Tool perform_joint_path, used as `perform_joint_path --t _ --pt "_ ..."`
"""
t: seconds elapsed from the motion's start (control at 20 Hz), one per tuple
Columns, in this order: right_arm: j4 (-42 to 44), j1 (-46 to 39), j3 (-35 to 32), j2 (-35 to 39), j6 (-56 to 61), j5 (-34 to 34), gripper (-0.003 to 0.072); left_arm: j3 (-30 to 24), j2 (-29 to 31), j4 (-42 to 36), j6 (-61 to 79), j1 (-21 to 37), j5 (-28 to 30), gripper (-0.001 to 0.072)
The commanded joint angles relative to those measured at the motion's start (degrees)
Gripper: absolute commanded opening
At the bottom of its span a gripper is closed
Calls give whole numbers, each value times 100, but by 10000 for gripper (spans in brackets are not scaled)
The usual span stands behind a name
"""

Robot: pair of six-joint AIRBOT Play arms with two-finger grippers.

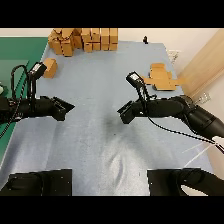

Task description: Fold the box.

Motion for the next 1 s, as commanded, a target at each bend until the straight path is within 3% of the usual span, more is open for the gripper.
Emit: perform_joint_path --t 0.0,0.35,0.45,0.55,0.8,0.95 --pt "4 0 7 -4 9 -13 10 0 4 0 2 0 2 17" --pt "96 0 7 -4 339 -157 28 0 4 0 2 0 2 17" --pt "90 -50 31 9 901 -136 328 0 7 0 2 0 2 17" --pt "-164 -225 280 63 1388 -348 362 0 4 -20 2 0 50 17" --pt "-2625 -1880 1714 404 2323 -1021 362 0 4 -50 0 -11 256 17" --pt "-2940 -3534 2291 321 2350 -1021 374 0 4 -125 0 -9 264 17"
